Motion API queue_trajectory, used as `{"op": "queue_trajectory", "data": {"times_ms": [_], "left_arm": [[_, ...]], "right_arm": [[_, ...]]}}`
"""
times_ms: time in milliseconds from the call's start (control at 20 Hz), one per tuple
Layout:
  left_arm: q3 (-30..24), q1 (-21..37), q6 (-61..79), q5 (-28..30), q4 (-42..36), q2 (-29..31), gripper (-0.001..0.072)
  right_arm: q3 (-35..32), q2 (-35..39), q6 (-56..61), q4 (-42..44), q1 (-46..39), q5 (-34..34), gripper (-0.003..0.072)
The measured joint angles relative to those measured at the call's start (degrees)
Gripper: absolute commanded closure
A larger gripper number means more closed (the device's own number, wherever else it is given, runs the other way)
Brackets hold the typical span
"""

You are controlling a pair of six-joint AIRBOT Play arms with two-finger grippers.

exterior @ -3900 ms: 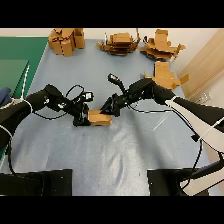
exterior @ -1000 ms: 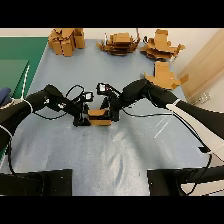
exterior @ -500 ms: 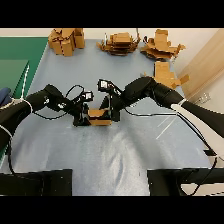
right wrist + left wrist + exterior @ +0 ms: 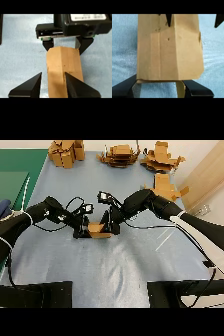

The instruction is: Fold the box.

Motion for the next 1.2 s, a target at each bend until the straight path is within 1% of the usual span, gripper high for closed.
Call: {"op": "queue_trajectory", "data": {"times_ms": [50,200,250,700,750,850,950,1000,1050,1200], "left_arm": [[0.0,0.0,0.0,0.0,0.0,0.0,0.0642],[0.0,0.0,0.0,-0.04,0.0,0.0,0.0642],[0.0,0.0,0.0,-0.04,0.0,0.0,0.0642],[0.0,0.07,-0.11,0.15,0.02,0.0,0.0642],[0.0,0.04,-0.11,0.17,0.02,0.0,0.0642],[0.0,0.0,-0.09,0.13,0.02,0.0,0.0642],[0.0,0.0,-0.04,0.13,0.0,0.0,0.0642],[0.0,0.0,-0.07,0.13,0.0,0.0,0.0642],[0.0,0.0,-0.04,0.15,0.0,0.0,0.0642],[0.0,0.0,-0.04,0.22,-0.02,0.0,0.0642]], "right_arm": [[0.0,-0.26,0.22,0.0,0.0,-0.31,0.0283],[0.0,-0.7,0.57,-0.02,0.0,-0.35,0.0289],[0.0,-0.81,0.61,-0.24,0.0,-0.11,0.0339],[0.0,-1.53,0.28,-1.86,0.02,5.18,0.0354],[0.0,-1.55,0.11,-2.03,0.02,5.51,0.0419],[0.0,-1.64,0.07,-2.29,0.02,6.4,0.0524],[0.0,-1.64,-0.22,-2.45,0.04,6.67,0.0532],[0.0,-1.64,-0.35,-2.45,0.04,6.75,0.0551],[0.0,-1.64,-0.48,-2.51,0.04,6.8,0.0609],[0.0,-1.64,-1.03,-2.62,0.04,6.88,0.0612]]}}
